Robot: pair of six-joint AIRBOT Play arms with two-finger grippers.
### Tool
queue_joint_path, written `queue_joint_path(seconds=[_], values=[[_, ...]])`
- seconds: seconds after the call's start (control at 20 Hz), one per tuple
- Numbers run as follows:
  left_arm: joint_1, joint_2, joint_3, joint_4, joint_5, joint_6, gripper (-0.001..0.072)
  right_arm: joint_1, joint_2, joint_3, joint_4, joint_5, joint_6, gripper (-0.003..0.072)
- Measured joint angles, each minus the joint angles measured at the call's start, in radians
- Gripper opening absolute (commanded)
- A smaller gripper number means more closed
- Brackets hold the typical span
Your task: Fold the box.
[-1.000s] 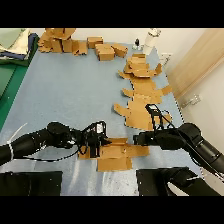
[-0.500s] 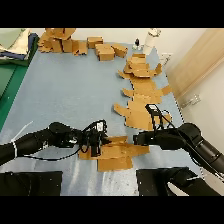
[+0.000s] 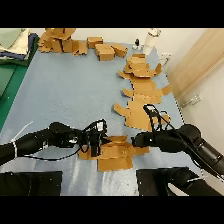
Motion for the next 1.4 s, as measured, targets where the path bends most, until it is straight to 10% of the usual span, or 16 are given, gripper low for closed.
queue_joint_path(seconds=[0.4,0.45,0.5,0.55,0.8,1.4], values=[[0.0,0.0,0.0,0.001,-0.003,0.0,0.0013,0.517,0.064,0.0,-0.03,-0.146,0.036,0.0004],[0.0,0.0,0.0,0.001,-0.003,0.0,0.0013,0.606,0.055,-0.001,-0.066,-0.156,0.032,0.0059],[0.0,0.0,0.0,0.001,-0.003,0.0,0.0013,0.701,0.042,-0.002,-0.112,-0.162,0.022,0.0367],[0.0,0.0,0.0,0.0,-0.003,-0.001,0.0013,0.783,0.027,-0.003,-0.164,-0.161,0.012,0.0512],[0.0,0.0,0.0,0.001,-0.003,-0.001,0.0014,1.022,-0.095,-0.003,-0.428,-0.131,-0.011,0.0511],[0.0,0.0,0.0,0.0,-0.003,-0.001,0.0013,1.084,-0.362,-0.003,-0.612,-0.017,0.045,0.0512]])
